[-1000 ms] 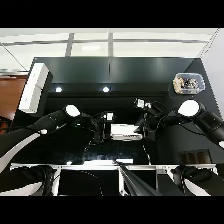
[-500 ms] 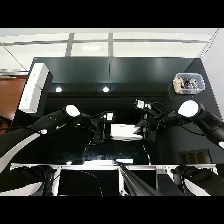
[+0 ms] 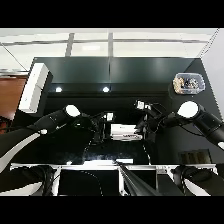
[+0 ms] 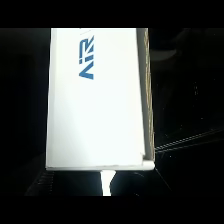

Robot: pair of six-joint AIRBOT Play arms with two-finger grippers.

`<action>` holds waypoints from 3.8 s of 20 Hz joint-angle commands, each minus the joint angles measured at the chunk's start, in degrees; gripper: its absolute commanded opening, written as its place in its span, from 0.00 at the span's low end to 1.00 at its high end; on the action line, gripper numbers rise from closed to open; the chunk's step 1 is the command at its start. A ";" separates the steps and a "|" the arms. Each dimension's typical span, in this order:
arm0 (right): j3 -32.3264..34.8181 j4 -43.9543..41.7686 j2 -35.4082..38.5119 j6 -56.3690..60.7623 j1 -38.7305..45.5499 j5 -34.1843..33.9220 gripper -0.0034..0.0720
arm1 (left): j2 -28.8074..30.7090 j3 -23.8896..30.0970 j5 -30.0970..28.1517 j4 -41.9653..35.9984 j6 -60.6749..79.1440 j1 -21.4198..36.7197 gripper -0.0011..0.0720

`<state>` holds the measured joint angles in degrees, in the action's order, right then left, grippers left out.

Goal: Fold the box and place the chain.

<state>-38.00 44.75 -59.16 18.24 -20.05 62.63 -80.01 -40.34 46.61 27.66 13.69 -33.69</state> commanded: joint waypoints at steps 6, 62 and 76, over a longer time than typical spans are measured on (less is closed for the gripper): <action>0.15 0.09 0.02 0.04 -0.07 0.13 0.31 | -0.04 -0.02 -0.04 0.00 0.00 0.00 0.62; 9.94 -18.73 1.53 42.69 4.63 -8.90 0.06 | -0.04 -0.02 -0.04 0.00 0.00 0.00 0.62; 9.92 -15.58 -4.31 41.13 2.67 -7.39 0.06 | -0.04 -0.02 -0.04 0.00 0.00 0.00 0.62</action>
<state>-28.08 28.32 -63.18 60.90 -17.32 55.16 -80.01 -40.34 46.59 27.73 13.78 -33.69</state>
